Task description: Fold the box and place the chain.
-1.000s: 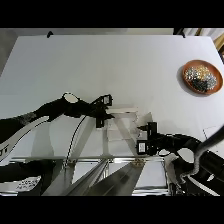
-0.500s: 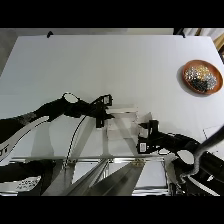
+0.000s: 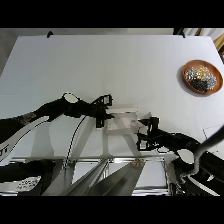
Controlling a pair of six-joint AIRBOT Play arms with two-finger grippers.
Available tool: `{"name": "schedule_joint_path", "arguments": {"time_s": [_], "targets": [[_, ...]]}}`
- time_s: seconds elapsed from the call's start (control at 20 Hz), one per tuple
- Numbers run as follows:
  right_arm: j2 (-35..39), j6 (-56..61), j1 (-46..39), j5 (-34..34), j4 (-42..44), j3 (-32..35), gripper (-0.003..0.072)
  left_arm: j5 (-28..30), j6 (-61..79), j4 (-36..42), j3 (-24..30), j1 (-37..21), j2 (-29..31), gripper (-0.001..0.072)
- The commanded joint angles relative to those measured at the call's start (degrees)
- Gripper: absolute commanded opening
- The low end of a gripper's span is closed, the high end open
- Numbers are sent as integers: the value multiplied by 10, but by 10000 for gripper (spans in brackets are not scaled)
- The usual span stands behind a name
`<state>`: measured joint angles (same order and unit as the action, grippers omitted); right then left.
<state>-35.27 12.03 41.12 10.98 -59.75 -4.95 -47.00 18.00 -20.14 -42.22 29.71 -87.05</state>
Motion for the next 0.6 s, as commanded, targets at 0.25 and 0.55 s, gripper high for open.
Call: {"name": "schedule_joint_path", "arguments": {"time_s": [0.25,0.55], "targets": [[-52,-136,-104,83,104,-48,594,0,0,0,0,0,0,11],[-126,-216,-116,121,160,-93,594,0,0,0,0,0,0,11]]}}
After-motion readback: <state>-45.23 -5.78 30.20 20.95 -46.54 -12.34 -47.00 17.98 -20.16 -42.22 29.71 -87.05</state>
